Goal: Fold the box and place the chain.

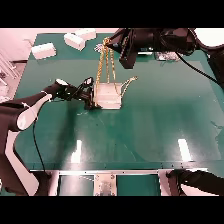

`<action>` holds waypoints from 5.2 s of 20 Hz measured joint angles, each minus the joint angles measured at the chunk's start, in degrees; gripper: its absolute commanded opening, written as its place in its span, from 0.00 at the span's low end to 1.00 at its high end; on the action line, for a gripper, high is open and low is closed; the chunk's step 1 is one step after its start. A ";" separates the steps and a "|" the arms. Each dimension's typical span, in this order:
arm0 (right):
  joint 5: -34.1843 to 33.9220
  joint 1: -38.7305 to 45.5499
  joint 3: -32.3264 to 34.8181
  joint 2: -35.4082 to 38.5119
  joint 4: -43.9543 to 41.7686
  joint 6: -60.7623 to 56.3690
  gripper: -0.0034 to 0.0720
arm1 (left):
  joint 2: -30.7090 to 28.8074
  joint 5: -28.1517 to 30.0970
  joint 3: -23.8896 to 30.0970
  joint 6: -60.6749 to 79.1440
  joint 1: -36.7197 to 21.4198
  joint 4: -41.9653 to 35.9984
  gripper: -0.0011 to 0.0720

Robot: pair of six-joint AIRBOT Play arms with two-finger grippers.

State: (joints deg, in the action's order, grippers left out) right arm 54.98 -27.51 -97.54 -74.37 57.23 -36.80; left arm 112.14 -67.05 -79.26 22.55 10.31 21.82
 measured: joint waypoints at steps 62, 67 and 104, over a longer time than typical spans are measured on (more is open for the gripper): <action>-9.90 -7.17 9.62 10.14 39.08 -30.25 0.04 | 0.00 -0.02 0.00 -0.02 0.00 0.02 0.88; -12.31 -7.23 11.23 7.32 35.74 -30.18 0.04 | 0.00 -0.02 0.00 -0.02 0.00 0.02 0.88; -15.43 -7.45 22.14 15.54 44.39 -40.52 0.04 | 0.00 -0.02 0.00 -0.02 0.00 0.00 0.88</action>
State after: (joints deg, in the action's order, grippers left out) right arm 39.55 -34.96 -75.40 -58.83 101.62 -77.32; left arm 112.14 -67.07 -79.26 22.52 10.31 21.82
